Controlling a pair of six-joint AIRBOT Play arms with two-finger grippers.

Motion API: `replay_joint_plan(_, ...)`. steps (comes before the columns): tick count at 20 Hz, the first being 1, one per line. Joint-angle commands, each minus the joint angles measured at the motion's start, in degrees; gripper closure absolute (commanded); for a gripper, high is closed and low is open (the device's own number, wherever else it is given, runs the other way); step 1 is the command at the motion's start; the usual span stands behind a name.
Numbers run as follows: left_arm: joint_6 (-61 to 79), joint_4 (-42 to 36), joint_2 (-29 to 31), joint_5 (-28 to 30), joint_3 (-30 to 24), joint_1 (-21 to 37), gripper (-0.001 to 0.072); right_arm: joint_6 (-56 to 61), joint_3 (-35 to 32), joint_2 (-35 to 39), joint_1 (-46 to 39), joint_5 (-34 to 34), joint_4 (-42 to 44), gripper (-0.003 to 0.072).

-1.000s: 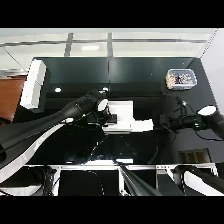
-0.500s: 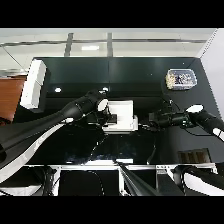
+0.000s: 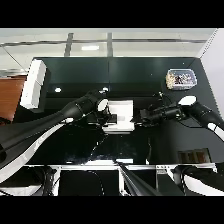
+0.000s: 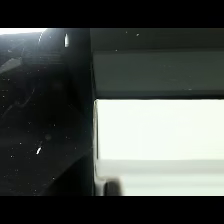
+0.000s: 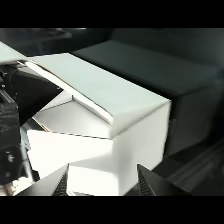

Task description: Fold the box and place the chain.

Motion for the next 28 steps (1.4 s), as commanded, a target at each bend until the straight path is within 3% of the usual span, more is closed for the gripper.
replay_joint_plan(1, 0.0, 0.0, 0.0, 0.1, 0.0, 0.0, 0.0683, 9.0, 3.7, 0.0, 5.8, -3.3, -7.1, 0.033)
replay_joint_plan(14, 0.0, 0.0, 0.0, 0.0, 0.0, 0.0, 0.0683, 42.5, 12.7, -3.1, 21.2, -7.0, -39.4, 0.0331)
replay_joint_plan(16, 0.0, 0.0, 0.0, 0.0, 0.0, 0.0, 0.0683, 46.5, 15.4, -5.1, 23.8, -6.3, -43.4, 0.0399)
replay_joint_plan(20, 0.0, 0.0, 0.0, 0.1, 0.0, 0.0, 0.0683, 54.3, 19.5, -8.6, 27.3, -1.7, -49.3, 0.0406)
replay_joint_plan(21, 0.0, 0.0, 0.0, 0.0, 0.0, 0.0, 0.0683, 54.8, 20.0, -9.0, 28.0, -1.2, -50.2, 0.05)
replay_joint_plan(28, 0.0, 0.0, 0.0, 0.0, 0.0, 0.0, 0.0683, 61.7, 20.0, -9.2, 30.2, 0.5, -56.2, 0.0501)
